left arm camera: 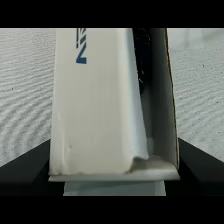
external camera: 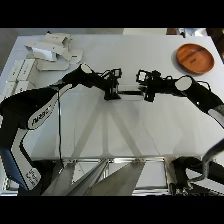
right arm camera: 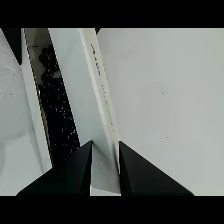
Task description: Fold the box and place the chain.
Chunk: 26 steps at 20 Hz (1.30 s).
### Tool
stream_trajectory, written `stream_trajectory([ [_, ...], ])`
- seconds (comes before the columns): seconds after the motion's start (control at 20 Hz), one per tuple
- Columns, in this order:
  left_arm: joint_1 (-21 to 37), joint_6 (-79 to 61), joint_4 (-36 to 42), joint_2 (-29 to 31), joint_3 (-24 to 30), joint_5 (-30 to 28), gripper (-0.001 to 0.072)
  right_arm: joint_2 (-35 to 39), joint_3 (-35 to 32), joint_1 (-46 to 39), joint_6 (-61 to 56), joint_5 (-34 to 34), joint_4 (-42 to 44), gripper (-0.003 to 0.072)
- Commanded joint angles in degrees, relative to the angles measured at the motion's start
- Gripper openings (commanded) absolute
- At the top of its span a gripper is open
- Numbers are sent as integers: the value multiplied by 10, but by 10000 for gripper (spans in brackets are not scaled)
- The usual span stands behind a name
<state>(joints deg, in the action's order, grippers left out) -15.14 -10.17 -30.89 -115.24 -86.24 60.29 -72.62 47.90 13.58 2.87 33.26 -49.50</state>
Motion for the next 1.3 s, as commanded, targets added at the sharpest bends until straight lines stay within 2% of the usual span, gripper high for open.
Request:
stream_trajectory([
  [0.0,0,1,0,0,0,-5,438,0,0,2,0,38,2,156],
  [0.4,0,1,0,0,0,-5,438,-30,-2,38,0,42,2,160],
  [0.45,0,1,0,0,0,-5,438,-30,-2,38,0,43,2,179],
  [0.55,0,1,0,0,0,-5,438,-23,-2,38,-1,43,2,325],
  [0.8,0,1,0,0,0,-5,438,28,-2,38,-1,40,2,324],
  [0.9,0,1,0,0,0,-5,438,42,-2,37,-72,34,6,304],
  [1.0,0,1,0,0,0,-5,438,42,-2,21,-170,43,38,121],
  [1.1,0,1,0,0,0,-5,438,40,-2,4,-179,72,97,70],
  [1.15,0,1,0,0,0,-5,438,40,-2,-3,-179,87,136,13],
  [1.25,0,1,0,0,0,-5,439,28,-2,-17,-182,114,216,13],
])
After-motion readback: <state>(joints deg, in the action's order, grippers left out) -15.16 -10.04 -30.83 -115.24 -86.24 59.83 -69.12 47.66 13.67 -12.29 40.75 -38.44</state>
